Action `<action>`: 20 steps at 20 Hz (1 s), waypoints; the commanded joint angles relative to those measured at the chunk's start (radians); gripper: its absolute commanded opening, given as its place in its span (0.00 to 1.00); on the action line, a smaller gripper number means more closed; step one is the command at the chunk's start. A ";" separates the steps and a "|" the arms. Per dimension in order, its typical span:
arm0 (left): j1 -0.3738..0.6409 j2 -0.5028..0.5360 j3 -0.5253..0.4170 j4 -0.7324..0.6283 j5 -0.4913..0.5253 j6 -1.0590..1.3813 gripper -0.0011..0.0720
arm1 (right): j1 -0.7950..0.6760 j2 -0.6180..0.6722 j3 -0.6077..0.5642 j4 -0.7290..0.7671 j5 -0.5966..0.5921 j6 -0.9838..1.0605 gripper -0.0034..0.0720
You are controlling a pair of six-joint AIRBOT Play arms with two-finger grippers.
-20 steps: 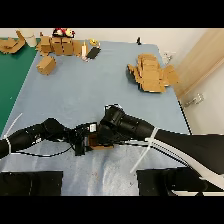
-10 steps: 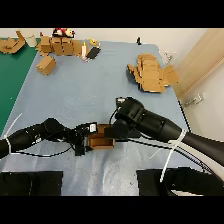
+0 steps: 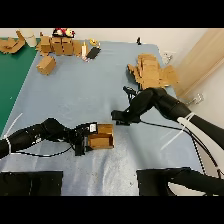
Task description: Fold the box.
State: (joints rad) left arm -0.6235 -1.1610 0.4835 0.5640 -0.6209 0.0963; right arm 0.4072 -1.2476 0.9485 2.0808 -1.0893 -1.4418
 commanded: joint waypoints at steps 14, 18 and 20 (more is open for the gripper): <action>0.000 -0.001 0.000 0.000 0.000 0.000 0.74 | 0.180 -0.026 -0.040 0.163 0.054 -0.844 0.05; 0.000 -0.001 0.000 0.000 0.000 0.000 0.74 | 0.307 0.125 -0.148 -0.004 0.272 -0.844 0.05; 0.000 -0.001 0.000 0.000 0.000 0.000 0.74 | 0.363 0.190 -0.215 -0.037 0.358 -0.844 0.05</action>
State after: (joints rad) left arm -0.6235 -1.1610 0.4835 0.5640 -0.6209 0.0963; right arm 0.6922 -1.1446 0.8074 2.1479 -0.8833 -2.2780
